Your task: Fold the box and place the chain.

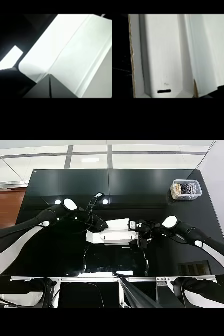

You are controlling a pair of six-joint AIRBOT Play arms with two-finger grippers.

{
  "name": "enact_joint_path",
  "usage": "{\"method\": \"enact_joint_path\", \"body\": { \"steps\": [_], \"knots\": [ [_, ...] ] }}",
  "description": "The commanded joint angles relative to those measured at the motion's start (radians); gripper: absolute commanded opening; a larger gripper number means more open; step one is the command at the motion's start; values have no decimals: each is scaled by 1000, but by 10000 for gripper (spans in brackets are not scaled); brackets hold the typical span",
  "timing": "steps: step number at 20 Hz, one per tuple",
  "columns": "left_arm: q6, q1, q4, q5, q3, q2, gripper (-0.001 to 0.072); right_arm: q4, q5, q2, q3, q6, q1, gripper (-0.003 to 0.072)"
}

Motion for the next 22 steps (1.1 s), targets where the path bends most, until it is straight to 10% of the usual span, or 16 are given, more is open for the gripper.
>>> {"method": "enact_joint_path", "body": {
  "steps": [1, 5, 11, 12, 14, 22],
  "knots": [
    [-26, 19, 60, -91, 52, 40, 23, 2, -5, -1, 0, 3, 1, 67],
    [-132, 76, 215, -95, 24, 283, 24, 2, -11, -1, 0, 3, 1, 67],
    [454, 185, 76, -1, -315, 621, 30, 2, -3, -1, 0, 3, 1, 67],
    [575, 168, 77, 0, -340, 616, 83, 2, -3, -1, 0, 3, 1, 67],
    [767, 115, 132, 46, -362, 579, 697, 2, -3, 0, 0, 3, 1, 67],
    [856, 7, 138, 91, -238, 312, 714, 2, -2, -1, 0, 3, 1, 67]
  ]
}}
